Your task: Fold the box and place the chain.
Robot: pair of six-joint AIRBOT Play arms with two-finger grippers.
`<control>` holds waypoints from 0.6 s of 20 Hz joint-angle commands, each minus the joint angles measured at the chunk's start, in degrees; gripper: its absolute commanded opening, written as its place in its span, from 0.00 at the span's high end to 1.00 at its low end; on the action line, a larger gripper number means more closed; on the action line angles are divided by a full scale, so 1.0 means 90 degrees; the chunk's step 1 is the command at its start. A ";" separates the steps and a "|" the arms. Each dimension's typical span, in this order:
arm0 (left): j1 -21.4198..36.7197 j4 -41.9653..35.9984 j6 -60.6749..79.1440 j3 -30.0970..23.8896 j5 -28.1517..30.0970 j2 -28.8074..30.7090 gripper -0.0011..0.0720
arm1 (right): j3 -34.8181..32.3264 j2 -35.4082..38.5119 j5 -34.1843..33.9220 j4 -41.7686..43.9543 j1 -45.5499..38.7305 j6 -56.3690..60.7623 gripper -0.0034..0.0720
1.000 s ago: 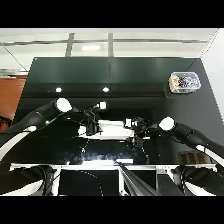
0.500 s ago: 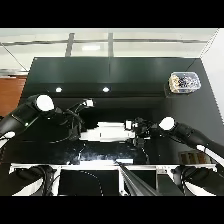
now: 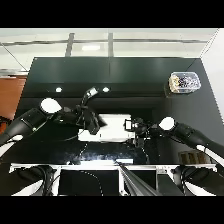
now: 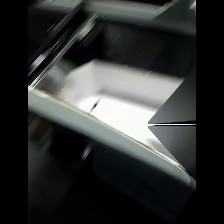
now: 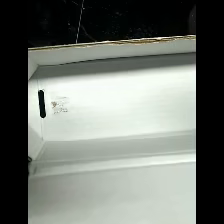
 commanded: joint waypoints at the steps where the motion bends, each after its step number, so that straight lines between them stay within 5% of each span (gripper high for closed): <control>1: -0.0063 -0.0136 0.0104 0.0024 0.1600 -0.0505 0.95 | 0.0000 -0.0002 0.0000 0.0007 0.0005 0.0000 0.70; 5: -0.0238 0.0636 0.0066 0.0075 0.1039 -0.0947 0.95 | 0.0000 -0.0002 0.0000 0.0012 0.0005 0.0000 0.70; 12: -0.0189 0.0685 0.0080 0.0182 0.0500 -0.1112 0.95 | 0.0000 -0.0002 -0.0002 0.0027 0.0005 0.0000 0.70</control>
